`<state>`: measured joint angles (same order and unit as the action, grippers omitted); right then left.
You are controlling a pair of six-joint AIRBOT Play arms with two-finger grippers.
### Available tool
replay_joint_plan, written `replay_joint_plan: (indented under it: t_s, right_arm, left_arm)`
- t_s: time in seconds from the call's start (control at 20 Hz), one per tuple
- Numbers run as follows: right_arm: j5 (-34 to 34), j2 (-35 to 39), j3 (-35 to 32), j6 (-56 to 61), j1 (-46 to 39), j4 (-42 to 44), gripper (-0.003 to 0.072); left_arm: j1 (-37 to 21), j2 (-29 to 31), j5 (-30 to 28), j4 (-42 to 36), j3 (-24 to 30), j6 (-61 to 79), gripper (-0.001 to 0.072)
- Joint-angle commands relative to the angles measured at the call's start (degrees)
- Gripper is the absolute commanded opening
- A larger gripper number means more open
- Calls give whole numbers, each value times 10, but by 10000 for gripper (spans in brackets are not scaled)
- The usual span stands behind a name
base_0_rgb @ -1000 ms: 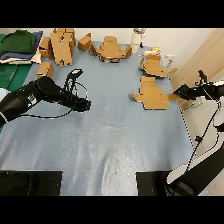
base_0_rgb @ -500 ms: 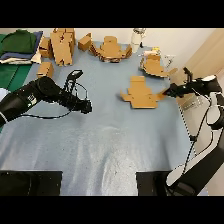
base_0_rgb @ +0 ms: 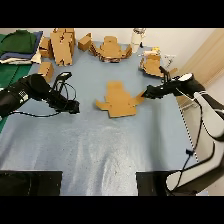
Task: Fold the box.
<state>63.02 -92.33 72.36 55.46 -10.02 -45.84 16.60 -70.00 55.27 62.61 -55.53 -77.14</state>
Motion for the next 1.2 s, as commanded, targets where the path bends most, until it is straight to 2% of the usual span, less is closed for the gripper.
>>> replay_joint_plan:
  t_s: [0.0, 0.2, 0.3, 0.4, 0.45, 0.5, 0.65, 0.8, 1.0, 1.15]
  right_arm:
    - [-145, 146, -193, 14, 80, 5, -4]
    - [-258, 265, -358, 94, 201, 5, -4]
    - [-299, 305, -404, 143, 257, 1, -2]
    - [-288, 325, -419, 157, 289, -13, 9]
    - [-271, 327, -417, 159, 290, -26, 177]
    - [-257, 326, -416, 181, 282, -51, 282]
    - [-179, 309, -379, 251, 227, -126, 290]
    - [-124, 276, -317, 212, 187, -123, 289]
    - [-50, 213, -230, 190, 188, -122, 289]
    - [-16, 178, -207, 181, 195, -113, 290]
  left_arm:
    - [-24, 0, 28, 19, 0, 29, 470]
    - [-25, 0, 19, 19, 11, 76, 470]
    - [-33, 0, 12, 18, 24, 88, 470]
    - [-45, 0, 24, 19, 35, 94, 470]
    - [-51, 0, 38, 19, 37, 104, 470]
    - [-57, 0, 54, 19, 39, 108, 470]
    - [-63, 0, 80, 19, 39, 118, 471]
    - [-63, 0, 78, 17, 39, 118, 470]
    - [-63, 0, 78, 16, 39, 118, 470]
    - [-63, 0, 80, 7, 39, 122, 471]
